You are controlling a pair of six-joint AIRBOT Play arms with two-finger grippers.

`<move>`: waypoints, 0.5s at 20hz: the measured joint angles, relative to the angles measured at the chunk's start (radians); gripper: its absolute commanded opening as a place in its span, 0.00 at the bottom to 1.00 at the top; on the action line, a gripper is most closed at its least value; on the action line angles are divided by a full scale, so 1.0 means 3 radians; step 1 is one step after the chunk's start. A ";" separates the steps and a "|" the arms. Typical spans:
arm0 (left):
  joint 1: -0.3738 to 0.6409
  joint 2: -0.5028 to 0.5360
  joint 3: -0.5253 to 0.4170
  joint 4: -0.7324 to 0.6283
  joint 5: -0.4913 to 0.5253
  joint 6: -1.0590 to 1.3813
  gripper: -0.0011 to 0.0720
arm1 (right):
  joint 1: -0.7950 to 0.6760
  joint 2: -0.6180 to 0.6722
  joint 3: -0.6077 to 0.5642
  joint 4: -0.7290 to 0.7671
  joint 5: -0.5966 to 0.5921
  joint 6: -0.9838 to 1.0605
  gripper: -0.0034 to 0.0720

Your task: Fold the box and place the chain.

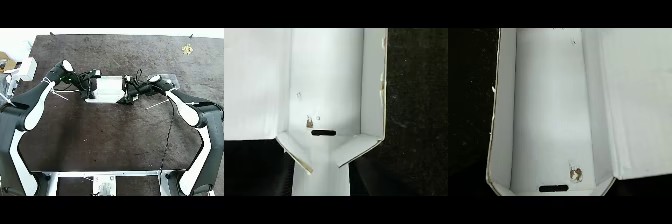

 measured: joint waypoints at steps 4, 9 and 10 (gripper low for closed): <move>0.0000 0.0000 -0.0001 -0.0070 -0.0006 -0.0036 0.31 | 0.0000 0.0000 0.0000 0.0000 -0.0001 0.0000 0.37; 0.0001 -0.0003 -0.0001 -0.0215 -0.0006 -0.0034 0.31 | 0.0000 0.0000 0.0000 0.0000 -0.0001 0.0000 0.37; 0.0001 -0.0008 -0.0005 -0.0256 -0.0009 -0.0014 0.31 | 0.0000 0.0000 0.0000 0.0000 -0.0001 -0.0001 0.37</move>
